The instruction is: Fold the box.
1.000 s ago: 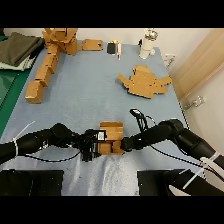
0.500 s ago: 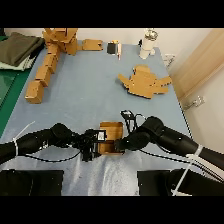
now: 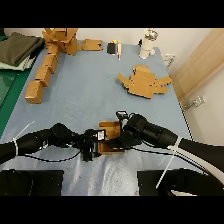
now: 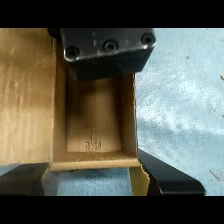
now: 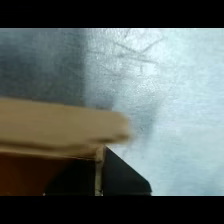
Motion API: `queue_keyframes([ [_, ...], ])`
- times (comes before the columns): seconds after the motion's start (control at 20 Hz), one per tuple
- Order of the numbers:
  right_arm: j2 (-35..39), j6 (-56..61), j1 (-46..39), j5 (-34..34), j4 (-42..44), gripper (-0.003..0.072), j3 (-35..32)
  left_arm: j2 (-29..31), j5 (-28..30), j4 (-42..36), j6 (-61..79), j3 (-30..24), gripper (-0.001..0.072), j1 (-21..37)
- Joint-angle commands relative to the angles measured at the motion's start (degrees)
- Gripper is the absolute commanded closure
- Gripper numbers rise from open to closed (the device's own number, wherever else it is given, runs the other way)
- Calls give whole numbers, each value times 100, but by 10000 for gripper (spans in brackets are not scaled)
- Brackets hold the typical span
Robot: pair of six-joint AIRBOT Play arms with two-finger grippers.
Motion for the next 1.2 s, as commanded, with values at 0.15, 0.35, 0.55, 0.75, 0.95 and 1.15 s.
queue_keyframes([
  [0.15, -101, -15, 278, -35, -46, 679, 127, 2, -2, 13, 33, 7, 256, -2],
  [0.35, -101, -15, 326, -61, 20, 363, 127, 2, -2, 13, 33, 7, 255, -2],
  [0.55, -57, -15, 321, -258, 61, 281, 160, 2, -4, 13, 33, 7, 255, -2],
  [0.75, 232, -15, 321, -385, 59, 281, 400, 2, -4, 13, 33, 7, 256, -2],
  [0.95, 787, 157, 214, -918, -142, 281, 616, 2, -2, 13, 33, 7, 256, -2],
  [1.15, 1578, 153, -129, -1530, -372, 282, 619, 4, -2, 13, 33, 7, 256, -2],
])
